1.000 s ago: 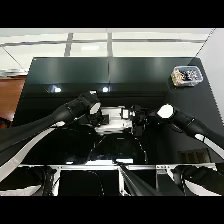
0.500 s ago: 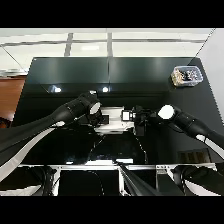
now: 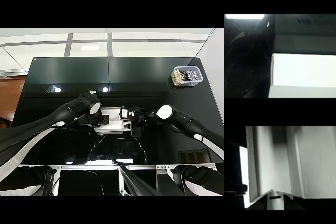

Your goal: Fold the box and place the chain.

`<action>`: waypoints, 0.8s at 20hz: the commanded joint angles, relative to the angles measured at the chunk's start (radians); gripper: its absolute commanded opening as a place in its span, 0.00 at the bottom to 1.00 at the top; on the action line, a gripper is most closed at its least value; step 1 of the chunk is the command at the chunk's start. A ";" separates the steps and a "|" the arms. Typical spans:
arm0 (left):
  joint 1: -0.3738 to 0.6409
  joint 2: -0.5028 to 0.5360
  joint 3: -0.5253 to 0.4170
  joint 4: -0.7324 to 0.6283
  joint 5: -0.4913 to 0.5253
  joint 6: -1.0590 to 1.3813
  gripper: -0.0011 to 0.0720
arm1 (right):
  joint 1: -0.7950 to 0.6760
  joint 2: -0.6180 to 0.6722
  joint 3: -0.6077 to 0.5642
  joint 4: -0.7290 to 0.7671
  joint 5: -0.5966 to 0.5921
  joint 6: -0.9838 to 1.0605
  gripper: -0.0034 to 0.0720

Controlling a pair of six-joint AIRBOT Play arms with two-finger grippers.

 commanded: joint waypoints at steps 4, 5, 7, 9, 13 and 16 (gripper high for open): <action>0.001 -0.001 0.000 -0.001 0.002 -0.001 0.05 | 0.042 -0.047 0.000 0.108 -0.040 0.000 0.40; 0.001 -0.001 0.000 -0.001 0.002 -0.001 0.05 | 0.044 -0.048 0.000 0.113 -0.054 0.000 0.51; 0.001 -0.001 0.000 -0.001 0.002 -0.001 0.05 | 0.044 -0.048 0.000 0.111 -0.056 0.000 0.34; 0.001 -0.001 0.000 -0.001 0.002 -0.001 0.05 | 0.044 -0.048 0.000 0.111 -0.058 0.003 0.53; 0.001 -0.001 0.000 0.000 0.001 -0.001 0.05 | 0.020 0.000 0.000 0.014 -0.028 0.180 0.07; 0.001 -0.001 0.000 0.000 0.001 -0.001 0.05 | -0.061 0.119 0.001 -0.143 0.123 0.454 0.06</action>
